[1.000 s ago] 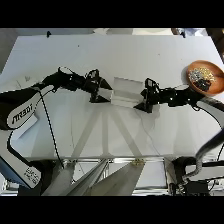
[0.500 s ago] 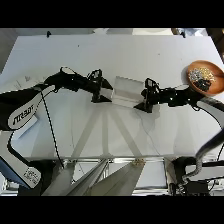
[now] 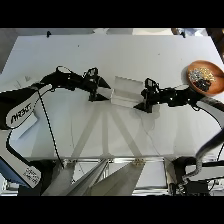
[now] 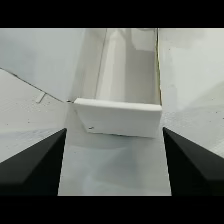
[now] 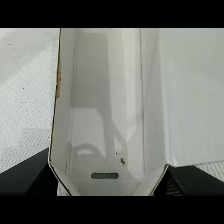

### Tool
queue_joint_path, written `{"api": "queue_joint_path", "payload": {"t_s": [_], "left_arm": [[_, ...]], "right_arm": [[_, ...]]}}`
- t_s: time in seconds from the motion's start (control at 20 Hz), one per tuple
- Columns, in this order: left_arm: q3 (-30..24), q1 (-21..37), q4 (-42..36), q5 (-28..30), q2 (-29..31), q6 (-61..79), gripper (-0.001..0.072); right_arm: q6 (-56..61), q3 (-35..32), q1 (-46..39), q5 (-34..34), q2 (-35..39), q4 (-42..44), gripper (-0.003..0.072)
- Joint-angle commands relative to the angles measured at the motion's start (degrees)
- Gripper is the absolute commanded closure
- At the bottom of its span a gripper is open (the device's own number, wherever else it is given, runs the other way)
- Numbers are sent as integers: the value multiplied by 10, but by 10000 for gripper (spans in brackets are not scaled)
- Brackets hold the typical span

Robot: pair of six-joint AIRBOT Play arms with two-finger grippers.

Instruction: Fold the box and place the chain.

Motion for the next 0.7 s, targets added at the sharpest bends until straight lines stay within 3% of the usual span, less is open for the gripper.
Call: {"api": "queue_joint_path", "payload": {"t_s": [0.0,0.1,0.25,0.45,0.55,0.65], "left_arm": [[0,3,-7,7,0,16,83],[3,6,-3,1,-1,-2,144],[25,15,33,-21,-10,-40,151],[83,12,71,-69,-34,-76,128],[90,2,68,-65,-37,-75,60],[91,-10,69,-66,-37,-76,51]], "right_arm": [[0,0,0,0,0,0,139],[0,0,0,0,0,0,139],[0,0,0,0,0,0,139],[0,0,0,0,0,0,139],[0,0,0,0,0,0,139],[0,0,0,0,0,0,139]]}}
